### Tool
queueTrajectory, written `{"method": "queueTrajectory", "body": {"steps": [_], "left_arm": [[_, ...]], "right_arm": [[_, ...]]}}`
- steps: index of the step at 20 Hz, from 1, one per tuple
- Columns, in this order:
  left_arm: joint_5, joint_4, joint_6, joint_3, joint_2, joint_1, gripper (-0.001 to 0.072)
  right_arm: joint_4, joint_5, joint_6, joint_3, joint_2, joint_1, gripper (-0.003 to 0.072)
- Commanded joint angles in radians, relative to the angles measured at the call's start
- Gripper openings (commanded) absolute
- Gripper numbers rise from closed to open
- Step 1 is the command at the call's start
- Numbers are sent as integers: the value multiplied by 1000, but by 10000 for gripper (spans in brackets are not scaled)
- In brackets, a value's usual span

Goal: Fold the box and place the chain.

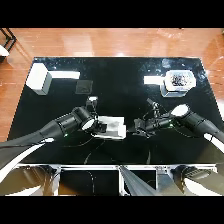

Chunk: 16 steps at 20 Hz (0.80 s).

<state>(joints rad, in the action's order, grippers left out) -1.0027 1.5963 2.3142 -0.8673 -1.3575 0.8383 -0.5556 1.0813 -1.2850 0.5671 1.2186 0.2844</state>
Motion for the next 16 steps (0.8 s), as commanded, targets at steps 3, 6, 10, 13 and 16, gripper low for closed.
{"method": "queueTrajectory", "body": {"steps": [3,6,10,13,16], "left_arm": [[-3,0,-1,0,-1,0,23],[-3,0,-3,0,-1,0,23],[-1,1,-3,0,-1,0,23],[-1,1,-3,0,-1,0,23],[0,1,-3,0,-1,0,23]], "right_arm": [[5,5,-14,39,1,68,573],[1,-63,-58,64,1,121,573],[-109,-182,-196,95,1,217,572],[-344,-215,-397,155,1,318,572],[-525,-222,-570,216,2,383,570]]}}
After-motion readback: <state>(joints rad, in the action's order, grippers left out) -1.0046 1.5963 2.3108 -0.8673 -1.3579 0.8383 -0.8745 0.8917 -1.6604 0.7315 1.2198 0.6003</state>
